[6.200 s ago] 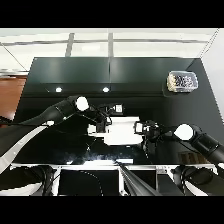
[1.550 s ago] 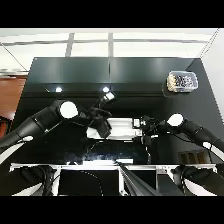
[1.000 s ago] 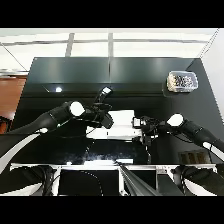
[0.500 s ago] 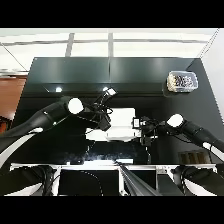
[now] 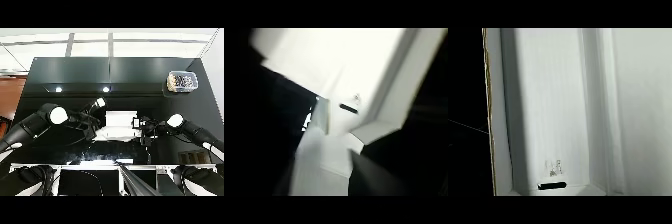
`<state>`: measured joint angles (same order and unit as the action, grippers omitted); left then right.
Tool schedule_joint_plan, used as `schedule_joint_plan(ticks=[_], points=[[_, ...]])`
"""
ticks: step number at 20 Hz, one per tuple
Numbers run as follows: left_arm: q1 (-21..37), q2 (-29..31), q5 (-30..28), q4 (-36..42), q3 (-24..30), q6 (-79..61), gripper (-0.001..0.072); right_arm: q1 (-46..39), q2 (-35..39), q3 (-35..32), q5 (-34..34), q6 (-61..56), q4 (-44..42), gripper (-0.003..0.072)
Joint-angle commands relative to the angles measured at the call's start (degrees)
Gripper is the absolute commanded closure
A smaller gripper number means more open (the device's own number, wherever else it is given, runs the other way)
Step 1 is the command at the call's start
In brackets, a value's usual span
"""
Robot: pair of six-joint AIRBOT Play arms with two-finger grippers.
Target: Fold the box and place the chain.
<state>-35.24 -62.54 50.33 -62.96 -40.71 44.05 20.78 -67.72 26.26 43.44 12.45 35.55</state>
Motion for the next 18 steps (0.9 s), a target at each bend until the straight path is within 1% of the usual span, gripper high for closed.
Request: schedule_joint_plan(ticks=[1, 3, 5, 8, 10, 11, 14, 15, 17, 18], points=[[-2.1, 0.9, -3.5, 1.0, 2.3, -10.5, -0.0011, 0.0, 0.0, 0.0, 0.0, 0.0, 0.0, 0.0510], [-3.4, 0.8, -8.0, -0.5, 2.3, -11.5, -0.0008, 0.0, 0.0, 0.0, 0.0, 0.0, 0.0, 0.0510], [-4.0, 0.4, -9.8, -2.8, 2.3, -13.9, -0.0007, 0.0, 0.0, 0.0, 0.0, 0.0, 0.0, 0.0510], [-4.0, -1.1, -8.8, -2.7, 2.3, -14.6, 0.0000, 0.0, 0.0, 0.0, 0.0, 0.0, 0.0, 0.0510], [-4.0, -2.5, -6.8, -2.6, 2.2, -14.6, 0.0003, 0.0, 0.0, 0.0, 0.0, 0.0, 0.0, 0.0510], [-4.0, -3.1, -6.0, -2.2, 2.2, -14.5, 0.0015, 0.0, 0.0, 0.0, 0.0, 0.0, 0.0, 0.0510], [-5.4, -4.1, -5.9, 1.4, 2.2, -14.5, 0.0017, 0.0, 0.0, 0.0, 0.0, 0.0, 0.0, 0.0510], [-6.1, -4.2, -6.9, 2.6, 2.2, -14.5, 0.0041, 0.0, 0.0, 0.0, 0.0, 0.0, 0.0, 0.0510], [-7.3, -4.3, -9.6, 2.8, 2.2, -14.5, 0.0218, 0.0, 0.0, 0.0, 0.0, 0.0, 0.0, 0.0510], [-7.6, -4.4, -10.6, 2.8, 2.2, -14.5, 0.0267, 0.0, 0.0, 0.0, 0.0, 0.0, 0.0, 0.0510]])
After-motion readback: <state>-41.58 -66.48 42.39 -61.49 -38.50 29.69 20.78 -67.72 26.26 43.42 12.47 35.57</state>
